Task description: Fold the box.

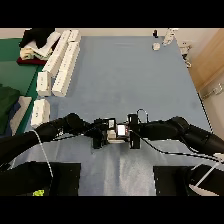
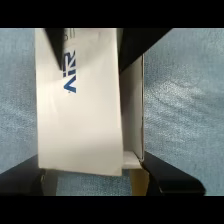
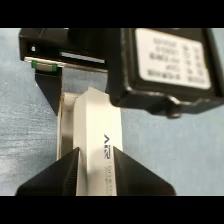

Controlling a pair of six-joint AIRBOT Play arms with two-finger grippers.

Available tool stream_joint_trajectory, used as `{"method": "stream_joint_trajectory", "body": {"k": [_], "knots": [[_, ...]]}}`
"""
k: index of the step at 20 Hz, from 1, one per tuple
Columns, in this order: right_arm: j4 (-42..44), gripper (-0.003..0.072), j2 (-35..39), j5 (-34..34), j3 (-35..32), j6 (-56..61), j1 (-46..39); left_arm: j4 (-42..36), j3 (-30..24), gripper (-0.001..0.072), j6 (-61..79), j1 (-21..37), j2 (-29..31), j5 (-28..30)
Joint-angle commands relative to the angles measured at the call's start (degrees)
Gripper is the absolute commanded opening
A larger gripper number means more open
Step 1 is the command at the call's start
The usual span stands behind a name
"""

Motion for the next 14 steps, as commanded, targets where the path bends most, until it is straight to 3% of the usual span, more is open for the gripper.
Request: {"method": "stream_joint_trajectory", "body": {"k": [1,8,10,12,13,14], "knots": [[1.1,0.0282,-0.5,-2.7,0.0,0.3,0.1,0.0,0.0,0.0537,0.0,0.0,0.0,-0.1],[3.3,0.0263,-2.3,-4.0,0.0,0.2,0.3,0.0,0.0,0.0536,0.0,0.0,0.0,-0.1],[3.3,0.0309,-1.5,-4.2,0.0,0.2,0.2,0.0,0.0,0.0536,0.0,0.0,0.0,-0.1],[3.3,0.0309,0.4,-4.3,0.0,0.5,0.2,0.0,0.0,0.0537,0.0,0.0,0.1,-0.1],[3.3,0.0347,1.7,-4.3,0.0,0.7,0.2,0.0,0.0,0.0536,0.0,0.0,0.0,-0.1],[3.3,0.0481,2.9,-4.5,0.0,1.5,0.2,0.0,0.0,0.0536,0.0,0.0,0.0,-0.1]]}}
